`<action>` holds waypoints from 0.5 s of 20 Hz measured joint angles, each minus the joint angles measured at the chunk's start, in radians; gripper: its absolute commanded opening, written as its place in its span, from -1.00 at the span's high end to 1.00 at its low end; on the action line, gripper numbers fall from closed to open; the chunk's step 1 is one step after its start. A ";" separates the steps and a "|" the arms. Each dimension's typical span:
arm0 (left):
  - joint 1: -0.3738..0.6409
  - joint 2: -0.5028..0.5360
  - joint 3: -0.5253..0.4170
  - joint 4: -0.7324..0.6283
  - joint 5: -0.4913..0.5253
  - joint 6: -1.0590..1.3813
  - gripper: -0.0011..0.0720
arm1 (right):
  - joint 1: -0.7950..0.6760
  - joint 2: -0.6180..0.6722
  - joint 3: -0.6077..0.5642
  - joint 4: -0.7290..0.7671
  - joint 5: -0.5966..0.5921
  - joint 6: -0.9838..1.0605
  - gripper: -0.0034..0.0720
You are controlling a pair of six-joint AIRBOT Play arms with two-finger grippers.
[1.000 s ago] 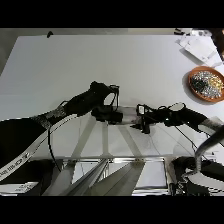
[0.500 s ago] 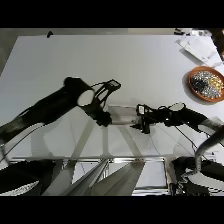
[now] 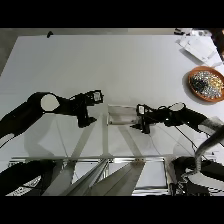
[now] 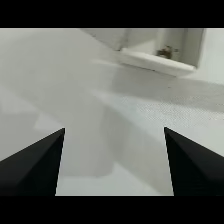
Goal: Fold the box and place the chain.
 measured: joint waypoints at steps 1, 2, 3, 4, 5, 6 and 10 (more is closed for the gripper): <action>0.008 -0.035 -0.007 -0.029 0.031 0.042 -0.96 | 0.000 0.000 0.000 0.000 0.000 0.000 0.06; 0.013 -0.069 -0.011 -0.058 0.055 0.089 -0.96 | 0.000 0.000 0.000 0.000 0.000 0.000 0.06; 0.015 -0.103 -0.015 -0.092 0.071 0.149 -0.96 | 0.000 0.000 0.000 0.000 0.000 0.000 0.06; 0.014 -0.130 -0.018 -0.119 0.084 0.209 -0.96 | 0.000 0.000 0.000 0.000 0.000 0.000 0.06; 0.012 -0.151 -0.019 -0.143 0.090 0.273 -0.96 | 0.000 0.000 0.000 0.000 0.000 0.000 0.06; 0.010 -0.167 -0.021 -0.169 0.097 0.345 -0.96 | 0.000 0.000 0.000 0.000 0.000 0.000 0.06; 0.005 -0.199 -0.023 -0.258 0.080 0.592 -0.96 | 0.000 0.000 0.000 0.000 0.000 0.000 0.06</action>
